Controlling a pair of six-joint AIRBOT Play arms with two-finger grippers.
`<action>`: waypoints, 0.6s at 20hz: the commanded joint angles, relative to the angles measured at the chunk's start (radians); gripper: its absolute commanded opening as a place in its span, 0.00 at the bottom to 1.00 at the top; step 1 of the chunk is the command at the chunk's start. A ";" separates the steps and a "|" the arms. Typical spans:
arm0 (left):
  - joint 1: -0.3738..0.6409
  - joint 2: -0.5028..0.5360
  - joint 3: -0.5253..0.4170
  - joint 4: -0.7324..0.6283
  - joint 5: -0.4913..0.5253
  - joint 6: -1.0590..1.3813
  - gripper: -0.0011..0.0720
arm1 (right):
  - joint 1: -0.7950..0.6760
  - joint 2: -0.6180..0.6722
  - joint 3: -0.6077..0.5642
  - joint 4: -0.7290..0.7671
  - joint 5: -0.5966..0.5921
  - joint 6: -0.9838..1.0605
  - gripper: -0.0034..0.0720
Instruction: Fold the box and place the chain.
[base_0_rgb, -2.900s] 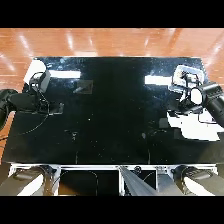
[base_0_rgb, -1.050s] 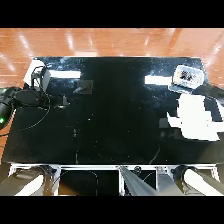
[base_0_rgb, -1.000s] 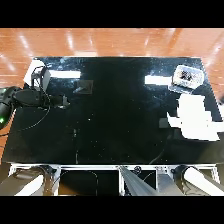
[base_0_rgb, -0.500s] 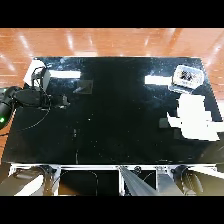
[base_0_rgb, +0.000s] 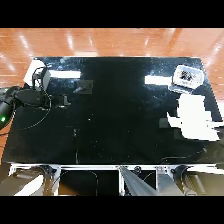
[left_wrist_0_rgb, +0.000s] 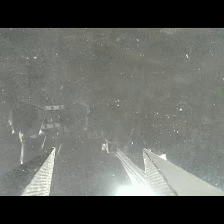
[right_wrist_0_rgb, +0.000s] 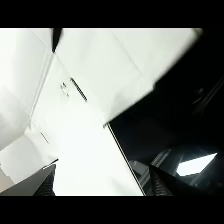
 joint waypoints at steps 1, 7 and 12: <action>0.000 0.000 0.001 0.001 -0.002 0.000 0.88 | 0.026 -0.025 0.064 0.000 -0.010 -0.015 1.00; 0.000 0.000 0.001 0.001 -0.003 0.000 0.88 | 0.018 -0.031 0.237 -0.040 -0.007 -0.014 1.00; 0.000 0.000 0.001 0.002 -0.003 0.000 0.88 | -0.009 -0.078 0.357 -0.112 -0.029 0.006 1.00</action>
